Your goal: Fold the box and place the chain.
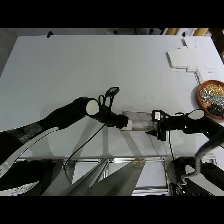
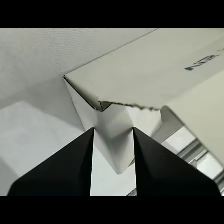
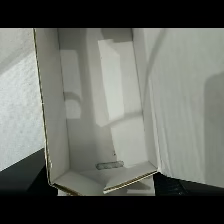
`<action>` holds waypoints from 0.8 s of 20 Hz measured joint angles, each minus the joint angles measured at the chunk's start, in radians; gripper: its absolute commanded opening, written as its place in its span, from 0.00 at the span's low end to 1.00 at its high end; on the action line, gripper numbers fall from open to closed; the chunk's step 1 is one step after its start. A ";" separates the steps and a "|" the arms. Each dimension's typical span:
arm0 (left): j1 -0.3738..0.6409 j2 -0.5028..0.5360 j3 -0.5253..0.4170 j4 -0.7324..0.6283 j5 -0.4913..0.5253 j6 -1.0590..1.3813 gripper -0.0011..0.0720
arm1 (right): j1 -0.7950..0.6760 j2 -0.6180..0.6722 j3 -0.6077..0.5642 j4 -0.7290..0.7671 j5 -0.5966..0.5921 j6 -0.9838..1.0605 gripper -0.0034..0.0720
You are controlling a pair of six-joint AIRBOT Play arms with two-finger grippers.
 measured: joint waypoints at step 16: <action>-0.123 -0.261 0.393 0.415 -0.359 -0.537 0.38 | 0.000 0.000 0.000 0.000 0.000 0.000 0.47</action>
